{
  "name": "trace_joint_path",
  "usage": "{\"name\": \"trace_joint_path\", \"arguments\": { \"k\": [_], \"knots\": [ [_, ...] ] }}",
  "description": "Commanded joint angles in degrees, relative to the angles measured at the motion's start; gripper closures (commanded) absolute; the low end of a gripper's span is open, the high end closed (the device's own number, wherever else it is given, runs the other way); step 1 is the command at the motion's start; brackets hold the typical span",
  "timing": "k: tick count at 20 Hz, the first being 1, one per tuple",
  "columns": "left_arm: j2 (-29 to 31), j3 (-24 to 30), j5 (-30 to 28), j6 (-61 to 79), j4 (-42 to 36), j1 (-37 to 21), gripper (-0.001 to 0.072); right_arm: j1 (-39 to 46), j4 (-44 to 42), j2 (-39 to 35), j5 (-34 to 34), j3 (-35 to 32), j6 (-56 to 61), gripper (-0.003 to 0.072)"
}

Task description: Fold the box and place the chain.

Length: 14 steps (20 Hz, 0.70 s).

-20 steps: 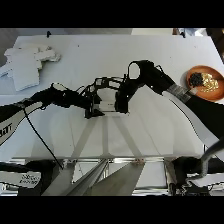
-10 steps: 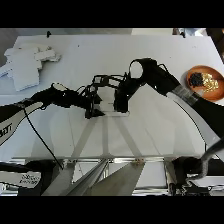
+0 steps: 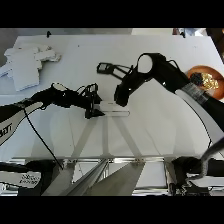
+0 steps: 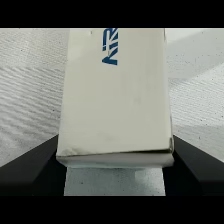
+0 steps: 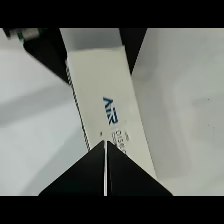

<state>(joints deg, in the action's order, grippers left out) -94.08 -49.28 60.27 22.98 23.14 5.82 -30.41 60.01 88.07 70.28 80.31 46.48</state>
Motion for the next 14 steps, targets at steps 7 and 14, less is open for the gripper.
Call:
{"name": "trace_joint_path", "arguments": {
  "k": [7,14],
  "knots": [
    [0.0,-0.02,-0.02,0.04,0.04,-0.02,0.0356,5.18,-31.91,-0.07,-9.14,-15.61,3.69,0.0679],
    [0.0,-0.04,-0.02,0.04,0.02,-0.02,0.0356,5.11,-40.28,0.07,-13.31,-23.82,-0.52,0.0679]
  ]
}}
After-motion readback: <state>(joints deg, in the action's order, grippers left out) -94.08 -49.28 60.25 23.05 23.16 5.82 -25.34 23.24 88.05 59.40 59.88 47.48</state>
